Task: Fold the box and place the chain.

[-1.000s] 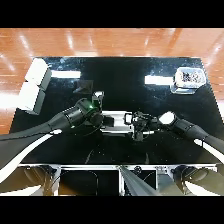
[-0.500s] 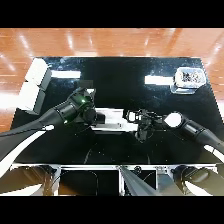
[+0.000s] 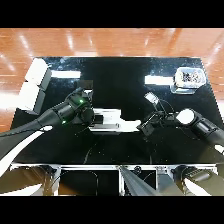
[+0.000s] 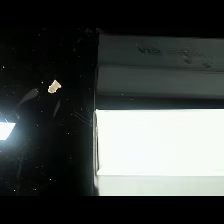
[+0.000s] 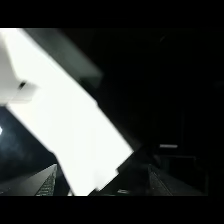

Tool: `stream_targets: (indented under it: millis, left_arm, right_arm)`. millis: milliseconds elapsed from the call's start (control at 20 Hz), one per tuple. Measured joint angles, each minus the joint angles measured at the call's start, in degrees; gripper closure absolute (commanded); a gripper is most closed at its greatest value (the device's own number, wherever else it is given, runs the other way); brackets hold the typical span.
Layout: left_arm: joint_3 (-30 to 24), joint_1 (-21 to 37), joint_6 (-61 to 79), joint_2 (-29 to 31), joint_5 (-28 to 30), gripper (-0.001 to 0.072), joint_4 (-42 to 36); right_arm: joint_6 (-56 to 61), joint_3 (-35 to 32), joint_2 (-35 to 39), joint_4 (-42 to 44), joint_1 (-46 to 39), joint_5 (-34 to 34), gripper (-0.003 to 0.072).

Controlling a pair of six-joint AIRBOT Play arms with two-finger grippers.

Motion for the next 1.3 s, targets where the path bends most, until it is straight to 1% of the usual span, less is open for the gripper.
stream_targets:
  millis: [100, 350, 500, 650, 850, 1000, 1050, 1100, 1150, 1300]
  left_arm:
    - [0.00, 0.00, 0.00, 0.00, -0.13, 0.0683, -0.02]
    - [-0.07, 0.00, 0.00, 0.00, -0.42, 0.0683, -0.07]
    - [-0.07, 0.02, -0.02, 0.00, -0.46, 0.0682, -0.07]
    - [-0.07, 0.00, -0.02, -0.13, -0.48, 0.0683, -0.22]
    - [-0.07, 0.00, -0.02, -0.24, -0.44, 0.0683, -0.24]
    - [-0.09, 0.02, -0.02, -0.35, -0.22, 0.0683, -0.24]
    - [-0.09, 0.02, -0.04, -0.50, -0.20, 0.0683, -0.24]
    - [-0.09, 0.02, -0.02, -0.66, -0.11, 0.0683, -0.24]
    - [-0.09, 0.02, -0.04, -0.87, -0.09, 0.0683, -0.24]
    - [-0.09, 0.02, -0.04, -1.25, -0.09, 0.0682, -0.24]
  right_arm:
    - [-2.86, 0.00, 0.04, -0.39, 0.48, 0.79, -0.0034]
    - [-8.92, 0.00, 0.07, -0.57, 3.87, -2.78, -0.0034]
    - [-17.99, 0.00, 0.07, 0.55, 8.00, -4.59, -0.0034]
    - [-28.50, 0.00, -0.72, 1.84, 12.17, -8.85, -0.0030]
    - [-40.09, 0.00, -3.28, 7.45, 14.78, -13.07, -0.0029]
    - [-45.29, 0.00, -4.70, 12.00, 15.45, -15.39, -0.0028]
    - [-46.31, 0.00, -5.01, 12.92, 15.58, -15.69, 0.0092]
    - [-47.08, 0.00, -5.25, 13.55, 15.63, -16.09, 0.0191]
    - [-47.56, 0.00, -5.49, 14.36, 15.72, -16.48, 0.0204]
    - [-48.61, 0.00, -6.01, 16.28, 15.80, -16.92, 0.0203]
